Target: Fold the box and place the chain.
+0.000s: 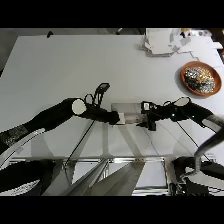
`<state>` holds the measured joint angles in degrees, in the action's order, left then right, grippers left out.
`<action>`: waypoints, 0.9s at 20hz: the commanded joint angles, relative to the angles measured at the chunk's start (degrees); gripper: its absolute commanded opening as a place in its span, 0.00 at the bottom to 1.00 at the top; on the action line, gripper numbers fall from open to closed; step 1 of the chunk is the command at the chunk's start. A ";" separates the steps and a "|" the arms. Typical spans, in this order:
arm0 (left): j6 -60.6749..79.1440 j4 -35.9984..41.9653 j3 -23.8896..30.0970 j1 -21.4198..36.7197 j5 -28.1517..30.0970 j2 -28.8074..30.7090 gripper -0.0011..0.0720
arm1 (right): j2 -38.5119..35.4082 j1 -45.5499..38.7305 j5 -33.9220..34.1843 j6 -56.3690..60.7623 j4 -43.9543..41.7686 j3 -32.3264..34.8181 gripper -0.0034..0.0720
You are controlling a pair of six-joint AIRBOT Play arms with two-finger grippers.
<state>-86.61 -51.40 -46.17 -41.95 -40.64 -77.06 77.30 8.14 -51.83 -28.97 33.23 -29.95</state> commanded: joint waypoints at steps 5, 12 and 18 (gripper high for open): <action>-10.40 -10.05 -1.55 -0.31 -4.28 0.00 0.65 | -0.02 0.00 0.02 0.00 -0.04 0.02 0.58; -16.74 -15.58 -6.12 -2.71 -6.91 -1.73 0.65 | -0.04 0.00 0.00 0.00 -0.07 0.02 0.58; -29.22 -20.31 -13.42 -4.63 -13.75 -5.99 0.63 | -0.02 0.00 0.00 0.00 -0.07 0.02 0.58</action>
<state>-109.36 -69.91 -56.49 -45.71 -51.86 -81.45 77.30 8.16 -51.79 -28.97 33.17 -29.93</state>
